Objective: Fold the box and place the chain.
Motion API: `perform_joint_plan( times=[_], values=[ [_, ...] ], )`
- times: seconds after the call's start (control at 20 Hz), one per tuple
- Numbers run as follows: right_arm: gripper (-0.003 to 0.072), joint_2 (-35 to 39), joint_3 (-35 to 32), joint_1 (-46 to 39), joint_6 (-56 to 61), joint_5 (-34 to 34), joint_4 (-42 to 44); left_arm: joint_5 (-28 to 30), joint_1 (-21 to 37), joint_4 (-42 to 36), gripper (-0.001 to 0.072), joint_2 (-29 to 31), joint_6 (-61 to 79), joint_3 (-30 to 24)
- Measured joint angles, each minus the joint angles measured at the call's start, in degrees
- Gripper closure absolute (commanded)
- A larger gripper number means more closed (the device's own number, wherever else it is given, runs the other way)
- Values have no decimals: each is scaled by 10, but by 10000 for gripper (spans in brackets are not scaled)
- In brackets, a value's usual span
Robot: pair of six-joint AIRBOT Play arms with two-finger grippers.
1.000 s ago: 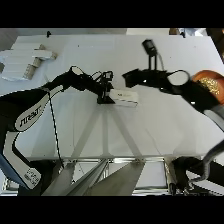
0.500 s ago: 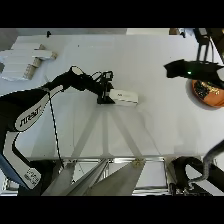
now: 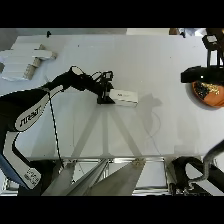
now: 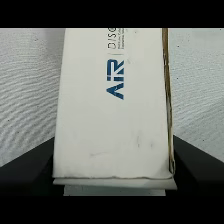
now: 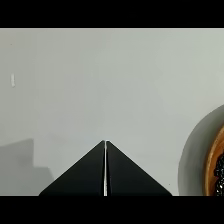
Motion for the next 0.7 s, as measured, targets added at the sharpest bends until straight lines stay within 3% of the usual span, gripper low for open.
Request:
perform_joint_plan(
  times=[0.7],
  values=[
    [673,0,0,-1,8,0,-14,1,1,1,355,16,-26,0]
  ],
)
